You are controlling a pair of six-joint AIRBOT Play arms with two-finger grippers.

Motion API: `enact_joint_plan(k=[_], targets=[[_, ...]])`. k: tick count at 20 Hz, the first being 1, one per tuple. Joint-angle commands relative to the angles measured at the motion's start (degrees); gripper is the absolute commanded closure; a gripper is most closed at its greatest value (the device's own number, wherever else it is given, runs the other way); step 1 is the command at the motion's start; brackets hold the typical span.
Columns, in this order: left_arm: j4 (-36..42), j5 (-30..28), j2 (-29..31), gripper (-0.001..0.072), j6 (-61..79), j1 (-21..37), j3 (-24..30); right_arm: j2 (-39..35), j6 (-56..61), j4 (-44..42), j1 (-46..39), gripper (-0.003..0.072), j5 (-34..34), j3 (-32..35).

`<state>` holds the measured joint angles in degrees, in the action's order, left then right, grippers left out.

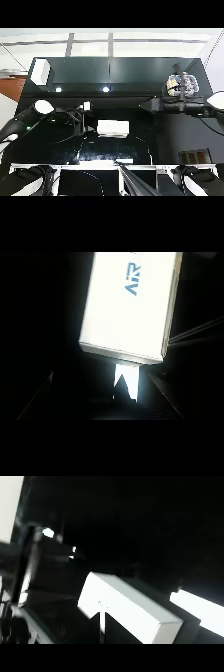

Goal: Fold the box and place the chain.

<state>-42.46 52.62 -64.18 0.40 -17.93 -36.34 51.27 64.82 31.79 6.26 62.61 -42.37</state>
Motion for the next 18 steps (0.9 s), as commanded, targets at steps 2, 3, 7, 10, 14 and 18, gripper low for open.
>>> enact_joint_plan(k=[2,3,7,10,14,18], targets=[[-1.0,3.3,5.2,-0.0011,-6.5,-1.2,-1.2,-1.8,0.1,4.5,-4.1,0.0645,1.2,-0.2],[-0.9,2.1,4.9,-0.0011,-6.8,-2.9,-1.6,-1.8,0.1,5.2,-4.1,0.0645,1.1,-0.2],[-1.0,-1.7,0.5,-0.0011,-8.7,-10.4,-4.9,-1.8,0.1,5.6,-4.1,0.0645,0.1,-0.2],[-1.0,-6.0,-3.9,-0.0011,-8.3,-14.7,-7.4,-1.8,0.1,5.8,-4.1,0.0645,0.2,-0.2],[-1.0,-6.4,-8.7,-0.0004,-7.7,-17.5,-9.3,-1.8,0.1,5.9,-4.1,0.0645,0.2,-0.2],[-0.9,-6.5,-9.8,-0.0005,-7.5,-17.7,-9.4,-1.8,0.1,6.4,-4.1,0.0645,0.4,-0.1]])
